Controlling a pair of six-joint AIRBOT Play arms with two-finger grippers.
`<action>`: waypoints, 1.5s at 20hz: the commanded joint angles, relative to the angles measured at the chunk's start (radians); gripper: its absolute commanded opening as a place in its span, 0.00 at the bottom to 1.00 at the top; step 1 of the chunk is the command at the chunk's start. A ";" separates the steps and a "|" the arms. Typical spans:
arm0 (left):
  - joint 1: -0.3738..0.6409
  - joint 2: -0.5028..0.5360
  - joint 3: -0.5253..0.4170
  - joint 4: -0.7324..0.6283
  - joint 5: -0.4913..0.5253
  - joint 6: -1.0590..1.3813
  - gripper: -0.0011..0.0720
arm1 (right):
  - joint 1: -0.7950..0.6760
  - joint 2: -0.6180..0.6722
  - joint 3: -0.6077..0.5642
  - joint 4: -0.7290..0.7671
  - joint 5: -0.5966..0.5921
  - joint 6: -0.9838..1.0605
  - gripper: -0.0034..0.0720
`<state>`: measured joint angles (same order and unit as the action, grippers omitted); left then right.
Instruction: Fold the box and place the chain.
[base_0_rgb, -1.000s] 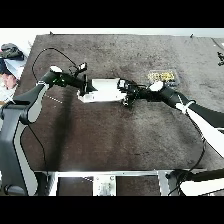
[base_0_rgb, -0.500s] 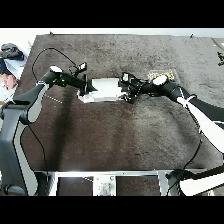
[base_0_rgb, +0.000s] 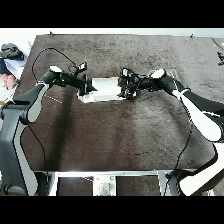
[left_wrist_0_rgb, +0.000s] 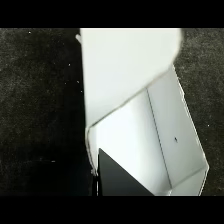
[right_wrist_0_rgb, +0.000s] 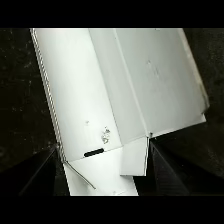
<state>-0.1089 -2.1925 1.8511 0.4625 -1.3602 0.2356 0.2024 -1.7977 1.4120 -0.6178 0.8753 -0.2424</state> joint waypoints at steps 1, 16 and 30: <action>0.000 -0.001 0.000 0.000 0.000 0.000 0.03 | -0.011 -0.027 0.041 -0.011 0.054 0.017 0.91; 0.000 -0.001 0.000 0.000 0.000 0.000 0.03 | -0.013 -0.187 0.244 -0.058 0.224 0.060 0.91; 0.000 -0.001 0.000 0.000 -0.001 0.000 0.03 | -0.015 -0.121 0.243 -0.113 0.229 0.208 0.95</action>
<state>-0.1104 -2.1929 1.8511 0.4625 -1.3643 0.2359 0.1864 -1.9110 1.6550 -0.7773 1.0706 -0.0162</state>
